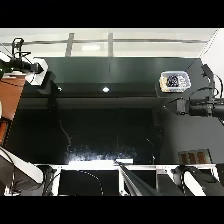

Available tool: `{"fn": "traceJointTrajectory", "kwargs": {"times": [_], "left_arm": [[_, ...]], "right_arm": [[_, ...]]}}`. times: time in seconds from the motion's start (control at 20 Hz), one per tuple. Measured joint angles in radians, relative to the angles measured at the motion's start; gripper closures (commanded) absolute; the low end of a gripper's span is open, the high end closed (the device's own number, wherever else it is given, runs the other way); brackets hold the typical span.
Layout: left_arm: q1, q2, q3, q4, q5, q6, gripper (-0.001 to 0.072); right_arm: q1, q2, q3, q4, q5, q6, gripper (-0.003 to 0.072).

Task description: Fold the box and place the chain.

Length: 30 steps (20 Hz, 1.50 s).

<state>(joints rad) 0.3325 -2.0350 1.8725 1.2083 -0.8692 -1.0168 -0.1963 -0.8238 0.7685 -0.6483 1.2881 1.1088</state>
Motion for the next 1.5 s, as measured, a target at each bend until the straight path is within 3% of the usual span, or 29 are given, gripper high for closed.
{"fn": "traceJointTrajectory", "kwargs": {"times": [0.15,0.3,0.35,0.4,0.45,0.65,0.75,0.8,1.05,1.2,1.3,1.5], "left_arm": [[-0.005,-0.039,0.082,0.016,-0.058,-0.024,-0.0003],[-0.010,-0.006,0.171,0.080,-0.167,-0.082,0.0006],[-0.011,0.026,0.190,0.097,-0.209,-0.118,0.0059],[-0.011,0.063,0.200,0.109,-0.262,-0.171,0.0274],[-0.012,0.100,0.202,0.117,-0.318,-0.230,0.0654],[-0.035,0.278,0.102,0.094,-0.587,-0.389,0.0683],[-0.093,0.425,-0.055,0.070,-0.628,-0.414,0.0683],[-0.137,0.523,-0.173,0.065,-0.587,-0.426,0.0683],[-0.403,1.074,-0.892,0.037,-0.153,-0.449,0.0682],[-0.452,1.300,-1.205,0.043,-0.003,-0.457,0.0681],[-0.460,1.392,-1.329,0.043,0.044,-0.461,0.0681],[-0.466,1.470,-1.428,0.042,0.101,-0.465,0.0680]], "right_arm": [[0.000,0.000,0.000,0.000,-0.016,0.005,0.0672],[0.000,0.000,0.000,0.000,-0.021,0.005,0.0672],[0.000,0.000,0.000,0.000,-0.032,-0.001,0.0672],[0.000,0.000,0.000,0.001,-0.051,-0.013,0.0673],[0.000,0.000,0.000,0.001,-0.072,-0.024,0.0673],[0.000,0.000,0.021,-0.032,-0.148,-0.053,0.0674],[0.000,0.006,0.033,-0.099,-0.155,-0.046,0.0675],[0.000,0.011,0.036,-0.138,-0.159,-0.031,0.0675],[0.000,0.077,-0.039,-0.274,-0.260,0.008,0.0675],[0.000,0.103,-0.148,-0.302,-0.392,0.014,0.0673],[0.000,0.110,-0.193,-0.311,-0.459,0.015,0.0671],[0.000,0.116,-0.229,-0.317,-0.512,0.017,0.0671]]}}
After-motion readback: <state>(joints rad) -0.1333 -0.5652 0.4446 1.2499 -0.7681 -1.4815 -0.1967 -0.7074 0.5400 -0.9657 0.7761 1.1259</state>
